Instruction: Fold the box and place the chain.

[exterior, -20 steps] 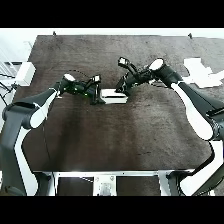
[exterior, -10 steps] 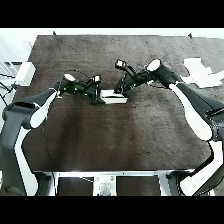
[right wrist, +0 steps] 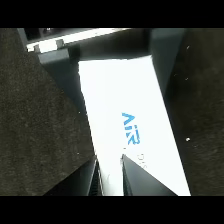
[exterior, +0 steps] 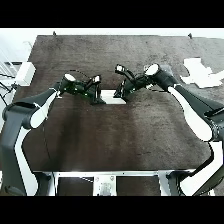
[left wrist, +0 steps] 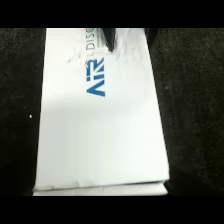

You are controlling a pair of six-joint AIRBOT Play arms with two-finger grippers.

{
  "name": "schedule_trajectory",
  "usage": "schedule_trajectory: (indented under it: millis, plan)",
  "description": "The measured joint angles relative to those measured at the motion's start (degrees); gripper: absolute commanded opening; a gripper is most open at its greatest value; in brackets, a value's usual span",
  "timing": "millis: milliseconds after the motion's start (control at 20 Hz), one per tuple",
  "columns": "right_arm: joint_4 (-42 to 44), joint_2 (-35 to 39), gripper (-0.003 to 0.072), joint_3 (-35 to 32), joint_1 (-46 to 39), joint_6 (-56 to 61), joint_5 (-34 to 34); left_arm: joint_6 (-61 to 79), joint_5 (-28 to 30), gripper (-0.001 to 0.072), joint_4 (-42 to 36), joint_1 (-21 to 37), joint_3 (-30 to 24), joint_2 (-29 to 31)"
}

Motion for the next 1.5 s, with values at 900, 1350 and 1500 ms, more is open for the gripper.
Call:
schedule_trajectory:
  millis: [900, 1350, 1500]
  plan:
    - [13.53, -0.66, 0.0043, -1.03, -3.5, -5.14, 1.09, -0.28, 0.17, 0.0536, -0.13, 0.07, 0.0, 0.0]
    - [12.07, -5.22, 0.0009, -0.81, -2.14, -0.07, 1.4, -0.07, 0.22, 0.0536, 0.07, 0.09, 0.0, 0.0]
    - [9.77, -2.47, 0.0008, -1.01, -2.12, 0.28, 1.27, -0.33, 0.2, 0.0536, -0.13, -0.07, 0.0, 0.0]
